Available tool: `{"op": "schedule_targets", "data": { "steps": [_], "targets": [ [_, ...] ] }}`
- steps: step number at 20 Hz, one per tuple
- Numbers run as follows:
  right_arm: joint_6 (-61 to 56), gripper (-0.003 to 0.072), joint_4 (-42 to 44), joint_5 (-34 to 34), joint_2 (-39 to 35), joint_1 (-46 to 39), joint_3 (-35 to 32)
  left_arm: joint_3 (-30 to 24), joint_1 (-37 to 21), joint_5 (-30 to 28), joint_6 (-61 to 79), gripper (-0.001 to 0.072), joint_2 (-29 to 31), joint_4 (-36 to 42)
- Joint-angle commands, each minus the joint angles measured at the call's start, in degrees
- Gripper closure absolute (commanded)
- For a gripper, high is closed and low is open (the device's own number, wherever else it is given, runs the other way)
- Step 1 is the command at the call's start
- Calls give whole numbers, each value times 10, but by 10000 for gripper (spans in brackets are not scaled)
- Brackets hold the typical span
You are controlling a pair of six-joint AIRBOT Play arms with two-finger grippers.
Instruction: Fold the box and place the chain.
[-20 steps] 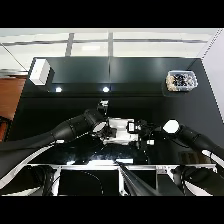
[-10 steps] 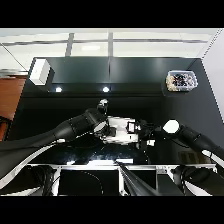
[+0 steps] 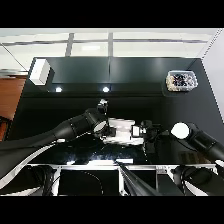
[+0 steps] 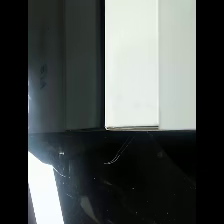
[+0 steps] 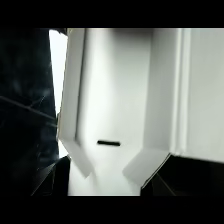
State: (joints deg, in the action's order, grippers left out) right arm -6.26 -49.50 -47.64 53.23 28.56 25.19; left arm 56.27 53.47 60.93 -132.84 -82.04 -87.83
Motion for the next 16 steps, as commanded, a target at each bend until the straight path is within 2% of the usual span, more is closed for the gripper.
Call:
{"op": "schedule_targets", "data": {
  "steps": [1, 5, 6, 7, 8, 9, 13, 16],
  "targets": [
    [-19, -16, -21, -27, -13, 2, -7, 0, 0, -6, -1, 677, 0, 0],
    [-3, -15, 38, 30, 7, 2, -8, 0, 0, -6, -1, 677, 0, 0],
    [2, 43, 46, 29, 16, 2, -8, 0, 0, -6, -1, 677, 0, 0],
    [1, 230, 55, 28, 21, 2, -8, 0, 0, -6, -1, 677, 0, 0],
    [0, 368, 63, 28, 23, 2, -8, 0, 0, -6, -1, 677, 0, 0],
    [0, 448, 74, 28, 23, 2, -8, 0, 0, -6, -1, 677, 0, 0],
    [-10, 445, 106, 31, 26, 10, -8, 0, 0, -6, -1, 677, 0, 0],
    [-10, 445, 142, 76, 47, 36, -8, 0, 0, -6, -1, 677, 0, 1]
  ]
}}
